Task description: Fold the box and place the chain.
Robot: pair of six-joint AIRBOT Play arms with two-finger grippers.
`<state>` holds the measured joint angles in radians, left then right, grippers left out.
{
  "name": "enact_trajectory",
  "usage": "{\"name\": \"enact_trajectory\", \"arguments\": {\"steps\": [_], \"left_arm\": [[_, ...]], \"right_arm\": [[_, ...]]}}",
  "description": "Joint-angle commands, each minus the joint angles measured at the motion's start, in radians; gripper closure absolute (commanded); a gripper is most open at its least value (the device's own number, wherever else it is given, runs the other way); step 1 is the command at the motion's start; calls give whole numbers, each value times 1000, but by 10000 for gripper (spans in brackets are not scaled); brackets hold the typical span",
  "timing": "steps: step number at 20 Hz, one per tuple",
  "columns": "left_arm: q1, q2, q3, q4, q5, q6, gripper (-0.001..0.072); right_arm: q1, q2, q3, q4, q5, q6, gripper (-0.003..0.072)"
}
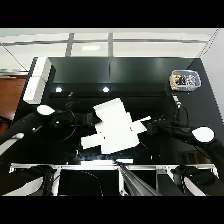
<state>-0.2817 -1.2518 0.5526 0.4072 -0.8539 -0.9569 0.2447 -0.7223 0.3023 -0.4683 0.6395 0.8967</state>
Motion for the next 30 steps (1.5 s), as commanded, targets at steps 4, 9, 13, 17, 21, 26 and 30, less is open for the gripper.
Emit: {"name": "enact_trajectory", "arguments": {"steps": [4,9,13,17,21,26,30], "left_arm": [[-1,-257,136,-187,-269,262,18],[16,-359,230,-72,-497,401,171],[29,-358,270,-19,-489,455,453],[33,-359,282,-18,-484,486,486],[53,-358,282,-14,-482,520,682],[60,-353,282,-14,-483,546,684],[9,-294,282,-11,-471,639,689]], "right_arm": [[61,5,-6,8,-64,-2,674],[61,5,-6,8,-64,1,675],[61,5,-6,8,-64,1,675],[61,5,-6,7,-64,1,675],[61,5,-6,3,-65,1,671],[-5,5,82,-172,7,0,73],[-114,5,270,-430,98,0,73]]}}
